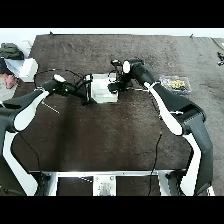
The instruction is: Fold the box and place the chain.
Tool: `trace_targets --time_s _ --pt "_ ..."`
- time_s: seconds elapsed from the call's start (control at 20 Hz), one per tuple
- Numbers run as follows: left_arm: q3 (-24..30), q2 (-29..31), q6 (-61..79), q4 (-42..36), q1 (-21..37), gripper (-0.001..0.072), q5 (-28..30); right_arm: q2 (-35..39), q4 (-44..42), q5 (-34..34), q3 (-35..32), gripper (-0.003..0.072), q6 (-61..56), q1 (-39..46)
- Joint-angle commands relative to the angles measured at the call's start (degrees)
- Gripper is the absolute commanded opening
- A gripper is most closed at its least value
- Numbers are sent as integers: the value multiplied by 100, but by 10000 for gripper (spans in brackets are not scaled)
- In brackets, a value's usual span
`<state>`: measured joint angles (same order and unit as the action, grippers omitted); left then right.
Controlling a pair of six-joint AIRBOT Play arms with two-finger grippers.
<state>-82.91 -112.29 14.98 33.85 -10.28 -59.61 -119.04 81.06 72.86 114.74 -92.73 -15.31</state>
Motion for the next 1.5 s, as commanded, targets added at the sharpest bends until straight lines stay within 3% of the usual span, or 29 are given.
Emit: trace_targets --time_s 0.0,0.1,1.15,1.45 --pt "2 -4 -2 -2 -2 462 -28 -72 332 160 87 484 -752 -26" --pt "2 -4 0 -2 -2 462 -44 -72 330 127 87 387 -835 -35" --pt "2 -4 0 -26 -2 462 -46 -164 942 105 197 386 -835 -426" --pt "2 -4 0 -39 -2 463 -68 -348 1073 439 363 386 -1062 -413"
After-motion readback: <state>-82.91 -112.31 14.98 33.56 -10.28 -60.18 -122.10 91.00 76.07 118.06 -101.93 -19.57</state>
